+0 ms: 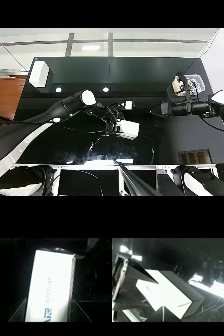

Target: Fold the box and place the chain.

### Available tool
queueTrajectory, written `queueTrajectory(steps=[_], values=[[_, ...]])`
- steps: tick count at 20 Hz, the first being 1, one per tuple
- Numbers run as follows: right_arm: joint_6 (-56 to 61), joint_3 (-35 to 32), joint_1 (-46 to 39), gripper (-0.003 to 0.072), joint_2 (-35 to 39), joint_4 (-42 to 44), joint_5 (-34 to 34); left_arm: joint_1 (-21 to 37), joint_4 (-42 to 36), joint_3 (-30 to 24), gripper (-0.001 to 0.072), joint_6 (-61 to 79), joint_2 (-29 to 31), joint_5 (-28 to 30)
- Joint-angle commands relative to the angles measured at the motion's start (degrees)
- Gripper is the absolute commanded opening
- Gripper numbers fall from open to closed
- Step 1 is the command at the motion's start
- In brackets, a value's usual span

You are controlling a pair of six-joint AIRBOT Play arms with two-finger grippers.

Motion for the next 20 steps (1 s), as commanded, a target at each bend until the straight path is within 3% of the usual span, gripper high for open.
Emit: queueTrajectory(steps=[1,15,20], values=[[0.02,0.04,-0.02,0.0011,0.04,0.00,-0.11,0.00,0.59,0.07,0.0709,-1.77,-0.20,0.11],[-0.37,0.04,-0.02,0.0011,0.04,-0.15,-0.13,-0.07,0.57,0.07,0.0710,-1.68,-0.66,-1.81],[-0.37,0.04,-0.02,0.0011,0.04,-0.15,-0.15,-1.84,3.87,0.07,0.0712,-1.68,-0.87,-0.83]])
